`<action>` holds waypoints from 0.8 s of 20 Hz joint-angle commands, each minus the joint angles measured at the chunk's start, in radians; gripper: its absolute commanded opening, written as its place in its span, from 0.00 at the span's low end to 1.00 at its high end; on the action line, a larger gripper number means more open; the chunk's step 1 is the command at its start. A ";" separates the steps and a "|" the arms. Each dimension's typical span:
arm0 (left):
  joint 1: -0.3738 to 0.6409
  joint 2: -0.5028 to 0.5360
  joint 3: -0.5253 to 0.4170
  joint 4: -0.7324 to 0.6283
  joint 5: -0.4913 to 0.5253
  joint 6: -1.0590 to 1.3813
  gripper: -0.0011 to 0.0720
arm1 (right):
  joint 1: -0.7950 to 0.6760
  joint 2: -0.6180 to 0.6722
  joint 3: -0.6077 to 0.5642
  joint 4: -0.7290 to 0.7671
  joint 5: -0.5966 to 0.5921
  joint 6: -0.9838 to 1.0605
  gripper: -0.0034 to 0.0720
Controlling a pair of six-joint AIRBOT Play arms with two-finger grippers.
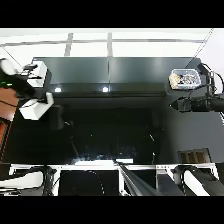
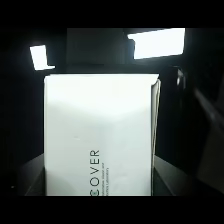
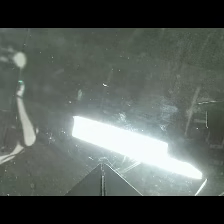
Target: Fold the box and place the chain.
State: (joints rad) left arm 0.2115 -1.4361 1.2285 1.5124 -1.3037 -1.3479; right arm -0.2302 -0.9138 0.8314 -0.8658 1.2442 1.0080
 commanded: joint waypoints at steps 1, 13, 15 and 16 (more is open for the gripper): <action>0.182 0.011 -0.024 -0.065 0.149 -0.021 0.47 | 0.000 0.000 0.000 0.002 -0.011 0.010 0.06; 0.193 -0.103 -0.041 -0.171 0.551 0.269 0.47 | 0.000 0.000 0.000 0.051 -0.097 0.010 0.06; 0.181 -0.127 -0.039 -0.187 0.587 0.270 0.47 | 0.000 0.000 0.000 0.053 -0.104 0.010 0.06; 0.173 -0.140 -0.038 -0.190 0.599 0.270 0.47 | 0.000 0.000 0.000 0.053 -0.108 0.010 0.06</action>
